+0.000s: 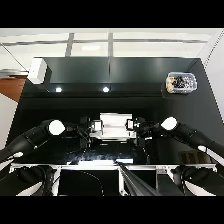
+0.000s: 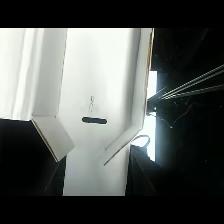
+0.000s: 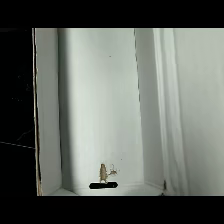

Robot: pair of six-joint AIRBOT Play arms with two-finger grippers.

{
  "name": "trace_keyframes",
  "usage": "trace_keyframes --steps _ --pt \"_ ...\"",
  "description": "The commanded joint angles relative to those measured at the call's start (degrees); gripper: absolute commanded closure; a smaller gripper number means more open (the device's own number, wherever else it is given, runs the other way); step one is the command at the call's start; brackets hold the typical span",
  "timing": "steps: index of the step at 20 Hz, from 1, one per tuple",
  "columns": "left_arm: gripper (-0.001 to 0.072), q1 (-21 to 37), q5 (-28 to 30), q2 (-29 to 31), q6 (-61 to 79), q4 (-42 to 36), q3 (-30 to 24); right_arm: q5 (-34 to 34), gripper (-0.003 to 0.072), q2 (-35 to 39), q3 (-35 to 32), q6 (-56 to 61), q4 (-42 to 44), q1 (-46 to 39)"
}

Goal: Fold the box and place the chain.

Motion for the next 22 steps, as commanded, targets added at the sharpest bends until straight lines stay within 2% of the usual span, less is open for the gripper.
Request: trace_keyframes --steps 1,5,10,12,13,20,22 --pt "0.0334 -0.1 0.6 -0.1 0.1 -1.1 0.0 0.0 0.0157 0.0 0.0 0.0 0.0 0.0" --pt "0.0338 -0.1 3.1 -0.1 0.1 -1.1 0.1 0.0 0.0157 0.0 0.0 0.0 0.0 0.0" --pt "0.0340 -0.1 3.3 -0.1 0.1 -2.9 0.1 0.0 0.0157 0.0 0.0 0.0 0.0 0.0" --pt "0.0399 -0.1 3.2 -0.1 0.2 -5.9 0.0 0.0 0.0157 0.0 0.0 0.0 0.0 0.0" --pt "0.0489 -0.1 2.6 -0.1 0.7 -7.4 0.0 0.0 0.0157 0.0 0.0 0.0 0.0 0.0" --pt "0.0489 -1.4 3.1 -0.7 2.8 -10.4 0.1 0.0 0.0157 0.0 0.0 0.0 0.0 0.0" --pt "0.0489 -1.7 4.7 -1.7 2.8 -13.5 0.1 0.0 0.0157 0.0 0.0 0.0 0.0 0.0"
